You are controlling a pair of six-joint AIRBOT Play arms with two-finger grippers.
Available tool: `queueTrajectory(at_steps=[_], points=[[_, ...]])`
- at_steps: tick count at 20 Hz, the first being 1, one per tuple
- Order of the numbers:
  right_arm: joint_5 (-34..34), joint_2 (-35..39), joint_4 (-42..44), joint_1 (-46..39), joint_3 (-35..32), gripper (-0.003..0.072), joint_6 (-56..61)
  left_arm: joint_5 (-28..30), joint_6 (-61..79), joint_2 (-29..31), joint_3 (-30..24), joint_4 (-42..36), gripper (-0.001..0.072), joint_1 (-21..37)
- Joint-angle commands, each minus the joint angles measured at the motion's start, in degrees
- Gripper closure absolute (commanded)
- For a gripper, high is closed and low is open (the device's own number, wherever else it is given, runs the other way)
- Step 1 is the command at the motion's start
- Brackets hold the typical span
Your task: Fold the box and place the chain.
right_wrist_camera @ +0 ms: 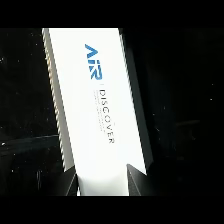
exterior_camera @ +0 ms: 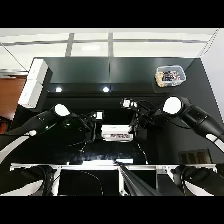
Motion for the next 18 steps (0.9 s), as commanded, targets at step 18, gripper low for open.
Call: queueTrajectory(at_steps=[18], points=[[0.92, -0.04, -0.37, 0.04, -0.83, 0.0367, 0.94, 0.02, 0.02, 0.00, -0.02, 0.00, 0.0359, 0.04]])
